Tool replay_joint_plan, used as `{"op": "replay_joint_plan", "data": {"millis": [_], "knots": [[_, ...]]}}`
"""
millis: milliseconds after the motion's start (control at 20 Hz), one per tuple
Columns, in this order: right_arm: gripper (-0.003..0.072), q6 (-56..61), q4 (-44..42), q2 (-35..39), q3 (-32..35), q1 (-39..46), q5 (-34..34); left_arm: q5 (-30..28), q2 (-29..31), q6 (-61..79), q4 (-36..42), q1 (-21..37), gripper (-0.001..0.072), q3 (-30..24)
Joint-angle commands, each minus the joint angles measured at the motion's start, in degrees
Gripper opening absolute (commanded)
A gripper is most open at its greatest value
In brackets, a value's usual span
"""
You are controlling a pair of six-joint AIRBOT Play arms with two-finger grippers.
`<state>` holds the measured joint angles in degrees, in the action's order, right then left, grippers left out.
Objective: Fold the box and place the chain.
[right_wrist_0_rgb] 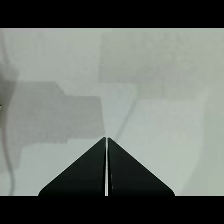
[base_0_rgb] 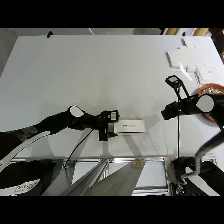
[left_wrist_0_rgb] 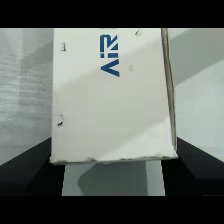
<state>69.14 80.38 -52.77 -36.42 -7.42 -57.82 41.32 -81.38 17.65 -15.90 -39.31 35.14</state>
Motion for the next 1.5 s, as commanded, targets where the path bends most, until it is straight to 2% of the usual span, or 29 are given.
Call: {"op": "replay_joint_plan", "data": {"millis": [0,150,300,450,550,650,750,900,1050,1100,1150,1250,1400,1450], "knots": [[0.0013,0.04,-0.02,0.02,-0.07,0.04,-0.02,-0.28,3.21,-3.74,-7.48,2.01,0.034,0.0],[0.0013,0.04,-0.02,0.04,-0.07,0.04,-0.02,-4.57,11.93,-17.55,-17.62,8.37,0.034,0.0],[0.0013,0.04,-0.02,0.04,-0.07,0.04,-0.02,-10.21,21.75,-27.71,-18.1,18.05,0.0341,0.0],[0.0013,0.02,-0.02,0.04,-0.07,0.04,-0.02,-13.44,29.38,-36.96,-20.85,30.97,0.0339,-0.02],[0.0013,0.04,-0.02,0.04,-0.07,0.04,-0.02,-15.02,31.32,-48.83,-27.17,40.96,0.0331,-0.02],[0.0013,0.04,-0.02,0.04,-0.07,0.04,-0.02,-14.93,31.26,-59.69,-34.21,50.97,0.0332,-0.07],[0.0013,0.04,-0.02,0.02,-0.07,0.04,-0.04,-14.32,29.97,-69.46,-42.93,58.4,0.0333,-0.37],[0.0013,0.04,-0.02,0.04,-0.07,0.04,-0.02,-8.66,26.45,-78.75,-55.95,66.71,0.0345,-0.44],[0.0013,0.04,-0.02,0.04,-0.07,0.04,-0.02,-3.3,23.02,-86.84,-58.8,71.93,0.0358,-0.44],[0.0013,0.04,-0.02,0.04,-0.07,0.04,-0.02,-1.36,21.97,-87.01,-59.84,72.76,0.0401,-0.44],[0.0013,0.04,-0.02,0.04,-0.07,0.04,-0.02,0.11,21.18,-87.67,-61.99,72.96,0.0402,-0.44],[0.0013,0.04,-0.02,0.04,-0.07,0.04,-0.04,2.71,20.33,-89.35,-66.42,72.98,0.0455,-0.44],[0.0013,0.04,-0.02,0.04,-0.07,0.04,-0.02,4.02,20.39,-92.45,-67.1,72.96,0.0566,-0.44],[0.0013,0.04,-0.02,0.04,-0.07,0.04,-0.02,4.66,20.39,-92.7,-67.08,72.96,0.0693,-0.44]]}}
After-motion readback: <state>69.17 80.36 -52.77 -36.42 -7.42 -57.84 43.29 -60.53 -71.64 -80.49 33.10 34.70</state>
